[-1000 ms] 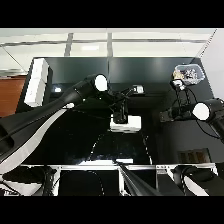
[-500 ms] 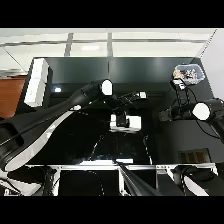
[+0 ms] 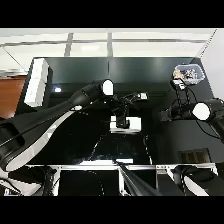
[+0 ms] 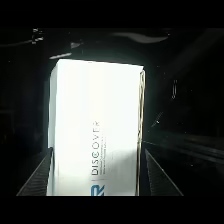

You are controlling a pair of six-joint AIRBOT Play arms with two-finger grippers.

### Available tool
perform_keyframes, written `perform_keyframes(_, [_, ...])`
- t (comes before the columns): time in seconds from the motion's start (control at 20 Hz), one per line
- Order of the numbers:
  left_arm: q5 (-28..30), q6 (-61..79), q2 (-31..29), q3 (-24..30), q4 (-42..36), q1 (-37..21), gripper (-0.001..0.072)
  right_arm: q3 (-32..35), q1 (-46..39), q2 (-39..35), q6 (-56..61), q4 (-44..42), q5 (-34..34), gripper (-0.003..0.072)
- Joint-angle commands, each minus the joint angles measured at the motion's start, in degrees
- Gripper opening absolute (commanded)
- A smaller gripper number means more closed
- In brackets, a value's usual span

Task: Fold the box and place the chain.

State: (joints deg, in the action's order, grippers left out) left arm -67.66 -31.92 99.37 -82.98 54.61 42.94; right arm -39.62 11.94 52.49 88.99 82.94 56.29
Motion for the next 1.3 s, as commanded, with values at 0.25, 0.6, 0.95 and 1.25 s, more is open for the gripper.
perform_keyframes(0.25, [-0.1,-0.1,0.0,0.0,4.1,2.4,0.0709,0.0,0.0,0.0,0.2,0.0,0.0,0.0012])
perform_keyframes(0.6, [4.4,-0.1,0.5,0.0,6.7,4.1,0.0709,0.0,0.0,0.0,0.2,-0.4,0.0,0.0012])
perform_keyframes(0.95, [6.1,-7.4,0.5,-0.7,20.2,6.9,0.0354,0.0,0.0,0.0,0.2,-0.4,0.2,0.0012])
perform_keyframes(1.25, [-2.4,-18.9,-4.7,-7.8,23.2,0.8,0.0273,0.0,0.0,0.0,0.2,-0.4,0.5,0.0012])
